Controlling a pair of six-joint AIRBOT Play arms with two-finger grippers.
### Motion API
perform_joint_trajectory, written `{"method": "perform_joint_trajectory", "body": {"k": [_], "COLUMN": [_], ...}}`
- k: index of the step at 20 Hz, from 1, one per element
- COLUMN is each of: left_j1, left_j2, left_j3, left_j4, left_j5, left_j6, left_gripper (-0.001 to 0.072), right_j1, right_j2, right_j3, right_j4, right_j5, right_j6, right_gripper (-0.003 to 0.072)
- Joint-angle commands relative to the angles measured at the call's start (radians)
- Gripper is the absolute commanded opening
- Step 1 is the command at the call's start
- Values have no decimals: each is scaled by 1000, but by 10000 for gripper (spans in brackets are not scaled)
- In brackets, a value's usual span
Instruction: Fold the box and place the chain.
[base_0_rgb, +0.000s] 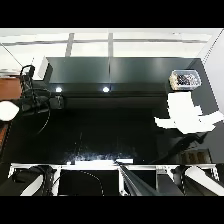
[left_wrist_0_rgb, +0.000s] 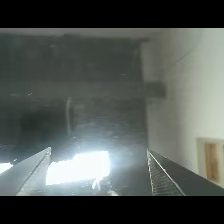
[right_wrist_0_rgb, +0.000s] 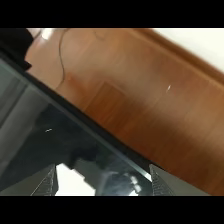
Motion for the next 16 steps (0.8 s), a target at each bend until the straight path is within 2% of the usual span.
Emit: {"method": "perform_joint_trajectory", "body": {"k": [1,2,4,5,6,11,13,16], "left_j1": [-3,-3,-3,-3,-3,-2,-2,-2], "left_j2": [-88,-100,-113,-116,-116,-116,-116,-116], "left_j3": [89,96,97,97,97,97,97,97], "left_j4": [55,40,34,34,35,35,35,36], "left_j5": [-66,-63,-64,-63,-63,-70,-69,-64], "left_j6": [-80,-80,-80,-79,-77,-77,-77,-77], "left_gripper": [688,688,688,688,688,688,688,688], "right_j1": [-123,-131,-138,-135,-127,-63,-35,-4], "right_j2": [-134,-182,-298,-360,-413,-585,-635,-681], "right_j3": [33,48,98,131,158,280,329,341], "right_j4": [201,259,375,404,406,399,388,380], "right_j5": [55,120,341,475,561,670,676,697], "right_j6": [-229,-304,-473,-520,-523,-522,-518,-522], "right_gripper": [693,693,693,693,692,692,692,692]}}
